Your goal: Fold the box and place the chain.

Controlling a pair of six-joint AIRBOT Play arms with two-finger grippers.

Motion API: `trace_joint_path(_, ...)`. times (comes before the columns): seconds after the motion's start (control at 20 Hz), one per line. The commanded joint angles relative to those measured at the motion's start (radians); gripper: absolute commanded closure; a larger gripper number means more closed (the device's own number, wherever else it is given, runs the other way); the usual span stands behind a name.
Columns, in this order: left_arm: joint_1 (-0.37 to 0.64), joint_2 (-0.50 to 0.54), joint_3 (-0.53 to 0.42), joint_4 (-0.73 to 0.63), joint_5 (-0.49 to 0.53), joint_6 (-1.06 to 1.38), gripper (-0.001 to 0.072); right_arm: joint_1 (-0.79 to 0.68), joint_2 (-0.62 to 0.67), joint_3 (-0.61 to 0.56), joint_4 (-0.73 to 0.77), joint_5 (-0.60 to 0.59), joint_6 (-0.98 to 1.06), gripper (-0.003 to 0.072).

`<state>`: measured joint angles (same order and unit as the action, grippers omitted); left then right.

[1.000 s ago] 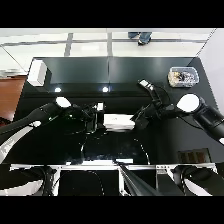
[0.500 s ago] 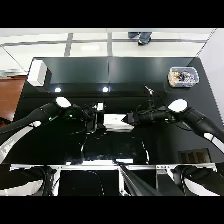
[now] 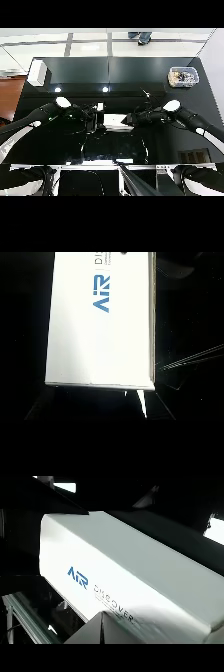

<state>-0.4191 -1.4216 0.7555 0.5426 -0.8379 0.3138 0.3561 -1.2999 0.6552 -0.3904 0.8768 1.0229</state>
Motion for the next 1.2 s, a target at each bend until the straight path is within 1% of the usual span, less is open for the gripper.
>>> trace_joint_path(0.0,0.000,-0.001,0.001,0.000,0.000,0.000,0.0368,-0.001,-0.003,0.010,-0.028,0.026,-0.014,0.0676)
trace_joint_path(0.1,0.000,-0.001,0.001,0.000,0.000,0.000,0.0368,-0.006,0.027,0.042,-0.030,0.087,-0.052,0.0676)
trace_joint_path(0.2,0.000,0.000,0.001,-0.013,-0.005,-0.001,0.0367,-0.042,0.090,0.087,-0.042,0.164,-0.059,0.0676)
trace_joint_path(0.3,0.002,0.000,0.001,-0.031,-0.005,-0.006,0.0367,-0.106,0.179,0.133,-0.109,0.238,-0.054,0.0676)
trace_joint_path(0.4,0.002,0.015,0.001,-0.030,-0.011,-0.049,0.0366,-0.195,0.280,0.160,-0.217,0.303,-0.001,0.0676)
trace_joint_path(0.45,0.002,0.031,0.002,-0.025,-0.012,-0.086,0.0349,-0.246,0.330,0.162,-0.266,0.333,0.027,0.0676)
trace_joint_path(0.5,0.002,0.051,0.006,-0.007,-0.016,-0.132,0.0210,-0.304,0.379,0.162,-0.324,0.372,0.056,0.0676)
trace_joint_path(0.55,0.002,0.073,0.008,0.009,-0.021,-0.157,-0.0011,-0.357,0.417,0.162,-0.381,0.408,0.085,0.0676)
trace_joint_path(0.65,0.002,0.125,0.009,0.043,-0.035,-0.166,-0.0009,-0.446,0.475,0.162,-0.490,0.470,0.148,0.0676)
trace_joint_path(0.75,0.001,0.177,0.018,0.039,-0.038,-0.166,-0.0006,-0.497,0.493,0.161,-0.525,0.496,0.171,0.0676)
trace_joint_path(0.8,-0.005,0.190,0.037,-0.002,-0.035,-0.166,-0.0004,-0.506,0.493,0.160,-0.523,0.483,0.175,0.0676)
trace_joint_path(0.85,-0.012,0.188,0.066,-0.066,-0.040,-0.167,-0.0004,-0.507,0.493,0.154,-0.519,0.446,0.175,0.0676)
trace_joint_path(0.95,-0.050,0.170,0.129,-0.145,-0.038,-0.168,-0.0005,-0.506,0.493,0.145,-0.492,0.377,0.175,0.0676)
trace_joint_path(1.05,-0.113,0.115,0.206,-0.152,-0.033,-0.176,-0.0005,-0.510,0.493,0.144,-0.502,0.327,0.174,0.0676)
trace_joint_path(1.15,-0.162,0.034,0.266,-0.151,-0.013,-0.237,-0.0005,-0.552,0.493,0.144,-0.542,0.262,0.196,0.0676)
